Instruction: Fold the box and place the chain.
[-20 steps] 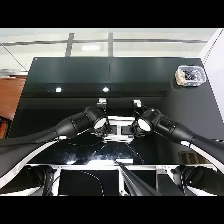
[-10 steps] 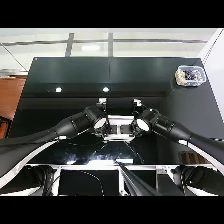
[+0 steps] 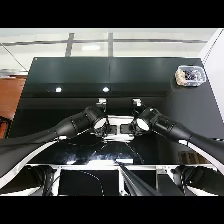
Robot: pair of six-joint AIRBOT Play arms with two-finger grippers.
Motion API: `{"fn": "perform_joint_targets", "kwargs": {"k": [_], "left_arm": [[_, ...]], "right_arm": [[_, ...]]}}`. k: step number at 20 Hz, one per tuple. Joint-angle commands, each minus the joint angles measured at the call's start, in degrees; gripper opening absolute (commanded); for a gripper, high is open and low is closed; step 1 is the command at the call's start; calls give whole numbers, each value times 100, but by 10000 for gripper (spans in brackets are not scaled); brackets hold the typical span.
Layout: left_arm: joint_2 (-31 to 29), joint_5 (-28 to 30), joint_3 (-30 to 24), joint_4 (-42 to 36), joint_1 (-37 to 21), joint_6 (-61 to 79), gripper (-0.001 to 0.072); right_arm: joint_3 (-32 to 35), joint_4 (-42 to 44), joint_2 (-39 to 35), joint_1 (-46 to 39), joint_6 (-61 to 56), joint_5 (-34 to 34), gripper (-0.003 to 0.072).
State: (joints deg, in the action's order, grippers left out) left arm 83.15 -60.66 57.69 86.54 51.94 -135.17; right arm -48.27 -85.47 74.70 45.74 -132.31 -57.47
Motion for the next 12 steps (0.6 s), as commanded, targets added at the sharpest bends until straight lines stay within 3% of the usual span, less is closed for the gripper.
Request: {"fn": "perform_joint_targets", "kwargs": {"k": [1,2,6,12], "left_arm": [[2,0,2,-22,2,-24,27],[2,0,2,-24,2,-24,27],[2,-7,2,-22,2,-22,27],[2,-11,2,-24,7,-24,27]], "right_arm": [[-122,-55,-9,-15,-28,-212,345],[-197,-107,-28,-44,7,-354,386],[-369,-197,-494,-260,778,-1067,386],[-367,-957,-2468,-1049,1539,-1862,386]]}}
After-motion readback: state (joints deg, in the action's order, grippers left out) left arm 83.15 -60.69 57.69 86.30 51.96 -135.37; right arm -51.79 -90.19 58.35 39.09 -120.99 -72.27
